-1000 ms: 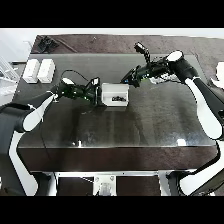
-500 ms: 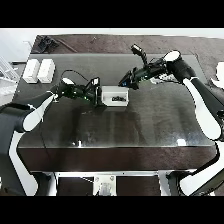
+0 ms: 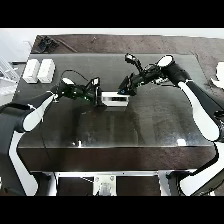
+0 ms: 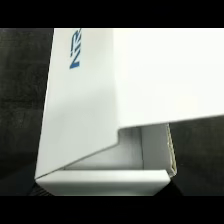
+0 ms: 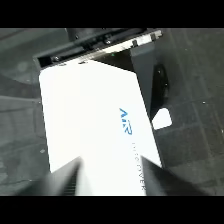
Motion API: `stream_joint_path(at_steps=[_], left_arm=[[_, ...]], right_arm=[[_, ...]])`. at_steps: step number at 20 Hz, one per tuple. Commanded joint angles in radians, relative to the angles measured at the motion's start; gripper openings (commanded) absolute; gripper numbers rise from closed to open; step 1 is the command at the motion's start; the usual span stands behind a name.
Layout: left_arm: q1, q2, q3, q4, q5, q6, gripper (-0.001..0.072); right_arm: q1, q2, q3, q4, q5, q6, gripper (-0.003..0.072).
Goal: Fold the box and place the chain.
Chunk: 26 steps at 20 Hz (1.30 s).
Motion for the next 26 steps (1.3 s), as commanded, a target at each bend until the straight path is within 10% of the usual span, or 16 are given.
stream_joint_path(at_steps=[1, 26], left_arm=[[-0.001, 0.0, 0.0, 0.0, -0.001, 0.0, 0.0524], [-0.001, 0.0, 0.0, 0.0, -0.002, 0.0, 0.0524]], right_arm=[[0.003, 0.0, -0.007, -0.006, 0.025, -0.031, 0.0501], [0.01, -0.032, -0.002, 0.027, -0.094, -0.154, 0.0493]])
